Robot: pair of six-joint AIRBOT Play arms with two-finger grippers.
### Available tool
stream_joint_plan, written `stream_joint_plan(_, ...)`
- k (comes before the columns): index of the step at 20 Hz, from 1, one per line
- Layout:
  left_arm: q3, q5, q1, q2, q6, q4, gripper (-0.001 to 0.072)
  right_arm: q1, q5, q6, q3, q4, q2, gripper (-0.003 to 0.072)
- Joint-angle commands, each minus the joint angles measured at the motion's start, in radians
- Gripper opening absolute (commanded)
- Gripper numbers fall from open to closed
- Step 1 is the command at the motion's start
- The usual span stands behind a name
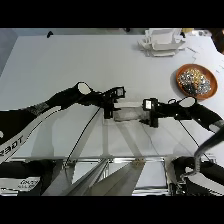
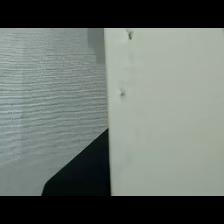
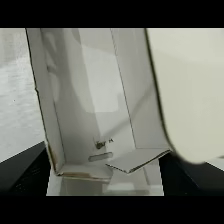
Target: Fold the box and place the chain.
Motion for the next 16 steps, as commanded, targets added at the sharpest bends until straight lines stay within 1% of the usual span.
stream_joint_plan(1, 0.000, 0.004, 0.000, 0.000, 0.000, 0.000, 0.0012, -0.001, 0.016, -0.037, 0.002, 0.025, -0.046, 0.0664)
stream_joint_plan(3, 0.000, 0.003, 0.000, 0.000, 0.000, 0.000, 0.0012, -0.001, 0.015, -0.037, 0.002, 0.025, -0.057, 0.0642)
stream_joint_plan(6, 0.000, 0.004, 0.000, 0.000, 0.000, 0.000, 0.0012, -0.001, 0.016, -0.037, 0.002, 0.026, -0.057, 0.0640)
stream_joint_plan(7, 0.000, 0.004, 0.000, 0.000, 0.000, 0.000, 0.0012, -0.001, 0.018, -0.037, 0.002, 0.026, -0.058, 0.0607)
stream_joint_plan(8, 0.000, 0.004, 0.000, 0.000, 0.000, 0.000, 0.0012, -0.001, 0.018, -0.037, 0.002, 0.026, -0.057, 0.0549)
stream_joint_plan(11, 0.000, 0.004, 0.000, 0.000, 0.000, 0.000, 0.0012, -0.001, 0.022, -0.037, 0.002, 0.026, -0.058, 0.0540)
stream_joint_plan(15, 0.000, 0.004, 0.000, 0.000, 0.000, 0.000, 0.0012, 0.000, 0.024, -0.036, 0.002, 0.025, -0.068, 0.0499)
stream_joint_plan(16, 0.000, 0.004, 0.000, 0.000, 0.000, 0.000, 0.0012, 0.000, 0.023, -0.036, 0.002, 0.025, -0.074, 0.0498)
